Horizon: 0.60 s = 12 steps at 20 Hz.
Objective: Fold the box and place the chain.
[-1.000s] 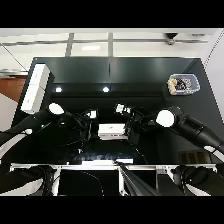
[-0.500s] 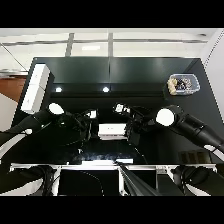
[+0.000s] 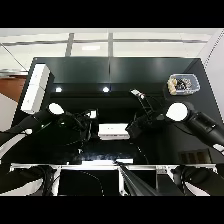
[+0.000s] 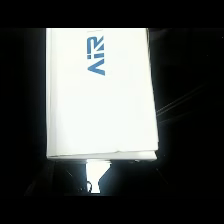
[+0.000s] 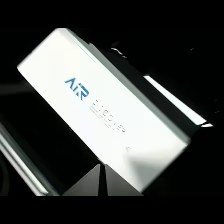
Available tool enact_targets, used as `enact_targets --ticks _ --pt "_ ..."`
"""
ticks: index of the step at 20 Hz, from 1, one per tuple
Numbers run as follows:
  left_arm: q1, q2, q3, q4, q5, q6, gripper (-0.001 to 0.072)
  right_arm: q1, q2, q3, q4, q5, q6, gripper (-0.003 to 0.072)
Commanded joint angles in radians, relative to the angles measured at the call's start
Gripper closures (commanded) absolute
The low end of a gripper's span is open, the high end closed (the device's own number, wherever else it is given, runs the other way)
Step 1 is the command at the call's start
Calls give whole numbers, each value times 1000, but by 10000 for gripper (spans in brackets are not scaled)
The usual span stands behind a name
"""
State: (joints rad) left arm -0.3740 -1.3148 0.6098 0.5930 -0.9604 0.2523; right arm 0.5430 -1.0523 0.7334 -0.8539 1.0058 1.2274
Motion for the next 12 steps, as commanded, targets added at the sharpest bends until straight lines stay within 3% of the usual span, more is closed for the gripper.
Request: enact_targets --ticks 1,5,12 --pt "0 -1 0 0 1 1 242 -19 -48 -85 356 -114 50 639" --pt "0 -1 0 0 1 1 242 -19 -148 -89 468 -143 10 638" --pt "0 -1 0 0 1 1 242 -17 -236 -89 408 -132 7 638"
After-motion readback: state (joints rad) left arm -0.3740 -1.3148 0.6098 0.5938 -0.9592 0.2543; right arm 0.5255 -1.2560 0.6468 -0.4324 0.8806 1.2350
